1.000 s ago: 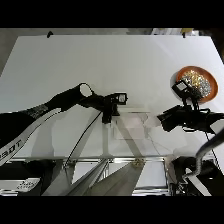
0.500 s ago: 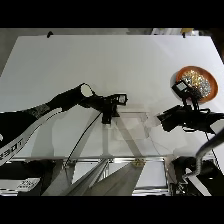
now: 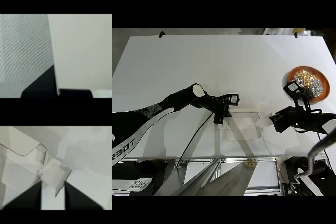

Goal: Fold the box and place the chain.

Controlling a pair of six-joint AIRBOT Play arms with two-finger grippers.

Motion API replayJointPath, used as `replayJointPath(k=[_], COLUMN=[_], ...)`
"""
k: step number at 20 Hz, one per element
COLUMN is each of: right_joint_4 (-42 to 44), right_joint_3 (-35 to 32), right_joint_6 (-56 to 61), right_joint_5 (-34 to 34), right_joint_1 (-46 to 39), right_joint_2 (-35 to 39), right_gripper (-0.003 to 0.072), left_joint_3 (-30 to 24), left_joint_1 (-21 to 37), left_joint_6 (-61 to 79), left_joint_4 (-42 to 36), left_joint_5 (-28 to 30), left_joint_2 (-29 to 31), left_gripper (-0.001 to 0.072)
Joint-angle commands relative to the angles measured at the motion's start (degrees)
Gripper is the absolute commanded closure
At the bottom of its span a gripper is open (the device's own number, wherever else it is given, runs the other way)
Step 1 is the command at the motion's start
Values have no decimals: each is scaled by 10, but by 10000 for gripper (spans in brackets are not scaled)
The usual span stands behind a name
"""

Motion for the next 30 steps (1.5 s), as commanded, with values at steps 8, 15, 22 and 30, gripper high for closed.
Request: replayJointPath(k=[8,15,22,30], right_joint_4=[153,63,43,35], right_joint_3=[-82,-96,-147,-146], right_joint_6=[-568,-632,-604,-600], right_joint_5=[50,-42,-168,-208], right_joint_1=[10,101,172,175], right_joint_2=[-47,-129,-106,-81], right_gripper=[671,31,-16,32], left_joint_3=[0,0,0,0], left_joint_1=[0,0,-1,-1], left_joint_6=[0,0,0,0], left_joint_4=[-1,-2,-2,-2], left_joint_5=[0,0,0,0], left_joint_2=[0,0,0,0], left_gripper=[698,698,698,698])
